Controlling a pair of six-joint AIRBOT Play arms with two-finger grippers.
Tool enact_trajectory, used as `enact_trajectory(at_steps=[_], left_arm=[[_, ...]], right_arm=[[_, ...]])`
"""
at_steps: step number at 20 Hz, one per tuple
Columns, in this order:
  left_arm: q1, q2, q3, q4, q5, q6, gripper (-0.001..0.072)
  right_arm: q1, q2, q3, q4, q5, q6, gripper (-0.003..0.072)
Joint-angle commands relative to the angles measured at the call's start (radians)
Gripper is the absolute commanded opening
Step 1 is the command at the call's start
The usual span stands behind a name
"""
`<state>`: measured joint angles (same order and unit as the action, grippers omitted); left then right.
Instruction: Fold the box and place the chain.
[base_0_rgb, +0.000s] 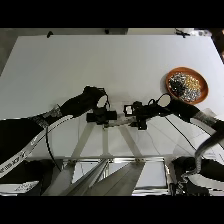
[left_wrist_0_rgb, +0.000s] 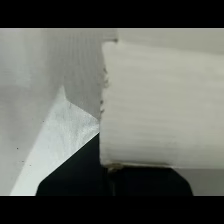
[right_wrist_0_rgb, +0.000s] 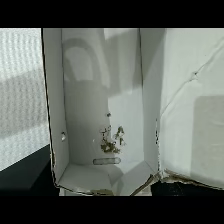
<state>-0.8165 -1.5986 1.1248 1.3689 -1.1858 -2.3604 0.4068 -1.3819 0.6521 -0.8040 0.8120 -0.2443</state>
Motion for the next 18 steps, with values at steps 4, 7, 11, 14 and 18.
enact_trajectory(at_steps=[4, 7, 11, 14, 18], left_arm=[[0.0, 0.048, -0.001, -0.006, -0.015, 0.078, 0.045], [0.001, 0.086, -0.001, 0.015, -0.015, 0.087, 0.051], [0.006, 0.153, -0.001, 0.037, -0.018, 0.195, 0.051], [0.021, 0.259, -0.001, 0.106, -0.066, 0.549, 0.0511], [0.059, 0.467, -0.031, 0.164, -0.05, 1.038, 0.0514]], right_arm=[[0.0, 0.0, 0.001, 0.0, 0.0, 0.0, 0.0298], [0.0, 0.0, 0.001, 0.0, 0.0, 0.0, 0.0298], [0.0, 0.0, 0.001, 0.0, 0.0, 0.0, 0.0298], [0.0, 0.0, 0.001, 0.0, 0.0, 0.0, 0.0298], [0.0, 0.0, 0.001, 0.0, 0.0, 0.0, 0.0298]])
